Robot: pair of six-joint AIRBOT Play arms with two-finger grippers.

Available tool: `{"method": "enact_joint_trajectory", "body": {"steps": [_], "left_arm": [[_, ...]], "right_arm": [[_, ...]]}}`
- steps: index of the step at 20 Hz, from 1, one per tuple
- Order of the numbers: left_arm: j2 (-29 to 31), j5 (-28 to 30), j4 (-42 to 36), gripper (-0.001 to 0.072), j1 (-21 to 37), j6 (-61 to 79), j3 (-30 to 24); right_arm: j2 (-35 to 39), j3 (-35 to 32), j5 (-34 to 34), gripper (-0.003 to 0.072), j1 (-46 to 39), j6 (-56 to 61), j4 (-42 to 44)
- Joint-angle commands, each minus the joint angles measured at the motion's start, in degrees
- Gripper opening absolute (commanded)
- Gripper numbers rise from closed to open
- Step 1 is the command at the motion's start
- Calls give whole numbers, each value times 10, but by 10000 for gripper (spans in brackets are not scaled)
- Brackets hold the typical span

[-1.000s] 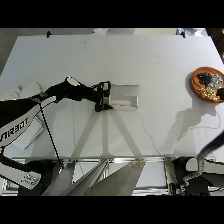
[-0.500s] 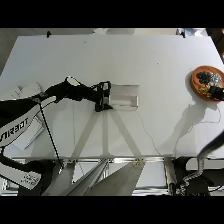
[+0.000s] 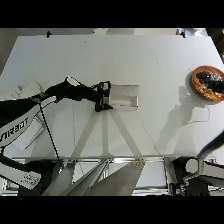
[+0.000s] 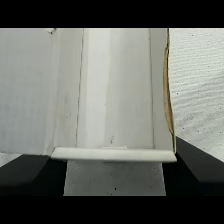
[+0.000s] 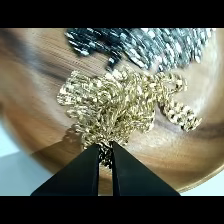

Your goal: Fold the box and place the chain.

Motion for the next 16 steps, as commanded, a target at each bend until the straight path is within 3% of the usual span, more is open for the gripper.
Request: {"method": "enact_joint_trajectory", "body": {"steps": [1,5,10,16], "left_arm": [[0,0,0,17,0,0,0],[0,0,0,17,0,0,0],[0,0,0,17,0,0,0],[0,0,0,17,0,0,0]], "right_arm": [[82,0,60,9,53,-35,1],[135,0,165,9,117,-46,3],[141,0,262,9,235,-46,28],[140,0,266,9,418,-39,29]]}}
